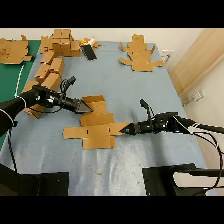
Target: Fold the box.
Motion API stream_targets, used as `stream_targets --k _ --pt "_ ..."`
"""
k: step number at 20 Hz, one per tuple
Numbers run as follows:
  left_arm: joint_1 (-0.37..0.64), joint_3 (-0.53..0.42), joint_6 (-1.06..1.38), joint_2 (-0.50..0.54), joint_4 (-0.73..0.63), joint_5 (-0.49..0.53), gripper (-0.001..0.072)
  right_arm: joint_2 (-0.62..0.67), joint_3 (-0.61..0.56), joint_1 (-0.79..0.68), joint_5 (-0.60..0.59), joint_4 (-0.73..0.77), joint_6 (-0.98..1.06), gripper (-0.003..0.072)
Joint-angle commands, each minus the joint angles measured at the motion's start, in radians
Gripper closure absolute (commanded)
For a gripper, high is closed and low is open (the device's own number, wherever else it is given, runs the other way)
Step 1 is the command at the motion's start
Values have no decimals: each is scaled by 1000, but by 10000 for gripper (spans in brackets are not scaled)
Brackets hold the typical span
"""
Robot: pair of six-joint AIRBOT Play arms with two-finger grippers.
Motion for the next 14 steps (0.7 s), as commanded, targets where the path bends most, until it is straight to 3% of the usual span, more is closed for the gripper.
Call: stream_targets --k 1,4,6,13,14 --pt "13 1 10 -1 2 -10 354 0 0 0 8 -2 16 682" --pt "0 1 34 -1 5 6 357 0 0 0 10 -3 31 683" --pt "-11 1 56 -1 19 5 498 0 0 0 10 -3 32 683" --pt "-46 1 82 -1 20 11 521 0 0 0 10 -3 34 682" --pt "-47 1 89 -1 20 13 660 0 0 0 10 -3 34 683"
